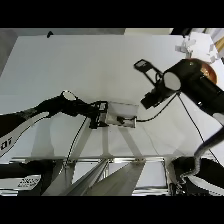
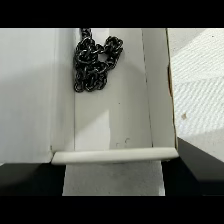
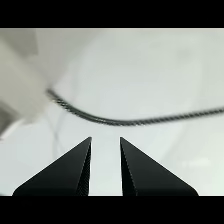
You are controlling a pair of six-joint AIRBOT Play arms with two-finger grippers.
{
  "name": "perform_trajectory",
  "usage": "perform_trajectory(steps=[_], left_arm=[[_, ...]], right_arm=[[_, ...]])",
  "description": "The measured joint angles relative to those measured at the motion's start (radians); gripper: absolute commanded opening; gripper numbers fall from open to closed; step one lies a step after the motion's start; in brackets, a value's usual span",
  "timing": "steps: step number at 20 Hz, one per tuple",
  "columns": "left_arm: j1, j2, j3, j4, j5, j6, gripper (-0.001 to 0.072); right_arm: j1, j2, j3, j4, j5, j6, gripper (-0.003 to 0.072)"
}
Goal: Fold the box and place the chain.
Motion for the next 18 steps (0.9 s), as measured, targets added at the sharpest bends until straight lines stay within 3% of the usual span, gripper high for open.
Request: perform_trajectory(steps=[2,3,7,8,16,18], left_arm=[[0.0,0.0,0.0,0.0,0.0,0.0,0.0273],[0.0,0.0,0.0,0.0,0.0,0.0,0.0273],[0.0,0.0,0.0,0.0,0.0,0.0,0.0273],[0.0,0.0,0.0,0.0,0.0,0.0,0.0273],[0.0,0.0,0.0,0.0,0.0,0.0,0.0273],[0.0,0.0,0.0,0.0,0.0,0.0,0.0273]], right_arm=[[-0.081,-0.017,-0.006,-0.018,0.007,0.032,0.0416],[-0.115,-0.028,-0.014,-0.022,0.006,0.043,0.0447],[-0.228,-0.077,-0.096,-0.035,-0.065,0.093,0.0439],[-0.246,-0.084,-0.123,-0.035,-0.095,0.109,0.0408],[-0.314,-0.137,-0.267,-0.028,-0.278,0.188,0.0376],[-0.317,-0.16,-0.277,-0.018,-0.3,0.207,0.0291]])
